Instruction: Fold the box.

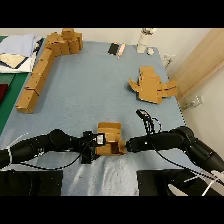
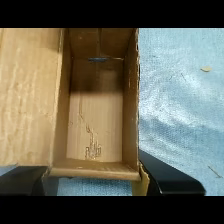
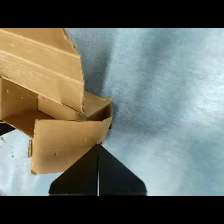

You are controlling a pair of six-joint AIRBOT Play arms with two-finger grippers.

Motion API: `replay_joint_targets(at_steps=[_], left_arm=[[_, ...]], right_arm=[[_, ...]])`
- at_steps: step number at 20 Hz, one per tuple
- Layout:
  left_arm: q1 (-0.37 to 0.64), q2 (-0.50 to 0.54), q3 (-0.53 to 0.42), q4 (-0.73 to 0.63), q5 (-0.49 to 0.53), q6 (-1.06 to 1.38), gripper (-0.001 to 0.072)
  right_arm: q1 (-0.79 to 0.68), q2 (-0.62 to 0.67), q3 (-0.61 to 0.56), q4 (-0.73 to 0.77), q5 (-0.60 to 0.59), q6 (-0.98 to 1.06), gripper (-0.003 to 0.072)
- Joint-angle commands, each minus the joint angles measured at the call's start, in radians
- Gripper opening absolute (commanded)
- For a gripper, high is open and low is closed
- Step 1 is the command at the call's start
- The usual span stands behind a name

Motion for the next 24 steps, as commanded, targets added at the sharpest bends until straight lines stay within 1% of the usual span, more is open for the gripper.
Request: replay_joint_targets(at_steps=[1, 2, 4, 6, 8, 12, 15, 17, 21, 22, 24], left_arm=[[0.0, 0.0, 0.001, 0.0, 0.0, -0.001, 0.0466], [0.0, 0.0, 0.001, 0.0, 0.0, -0.001, 0.0466], [0.0, 0.0, 0.001, 0.0, 0.0, -0.001, 0.0466], [0.0, 0.0, 0.001, 0.0, 0.0, -0.001, 0.0466], [0.0, 0.0, 0.001, 0.0, 0.0, -0.001, 0.0466], [0.0, 0.0, 0.001, 0.0, 0.0, -0.001, 0.0466], [0.0, 0.0, 0.001, 0.0, 0.0, -0.001, 0.0466], [0.0, 0.0, 0.001, 0.0, 0.0, -0.001, 0.0466], [0.0, 0.0, 0.001, 0.0, 0.0, -0.001, 0.0466], [0.0, 0.0, 0.001, 0.0, 0.0, -0.001, 0.0466], [0.0, 0.0, 0.001, 0.0, 0.0, -0.001, 0.0466]], right_arm=[[-0.001, -0.005, 0.007, -0.181, -0.042, 0.129, 0.0005], [-0.001, -0.018, 0.007, -0.252, -0.054, 0.18, 0.0005], [-0.001, -0.063, 0.007, -0.273, -0.05, 0.193, 0.0004], [0.0, -0.122, 0.007, -0.235, -0.009, 0.165, 0.0004], [0.007, -0.172, 0.007, -0.137, 0.031, 0.106, 0.0004], [0.083, -0.228, 0.006, -0.117, 0.035, 0.106, 0.0004], [0.138, -0.221, 0.01, -0.102, 0.037, 0.12, 0.0003], [0.165, -0.185, 0.021, -0.11, 0.038, 0.163, 0.0003], [0.167, -0.104, 0.034, -0.109, 0.039, 0.196, 0.0007], [0.167, -0.094, 0.037, -0.106, 0.039, 0.198, 0.0035], [0.167, -0.092, 0.048, -0.106, 0.038, 0.213, 0.0229]])
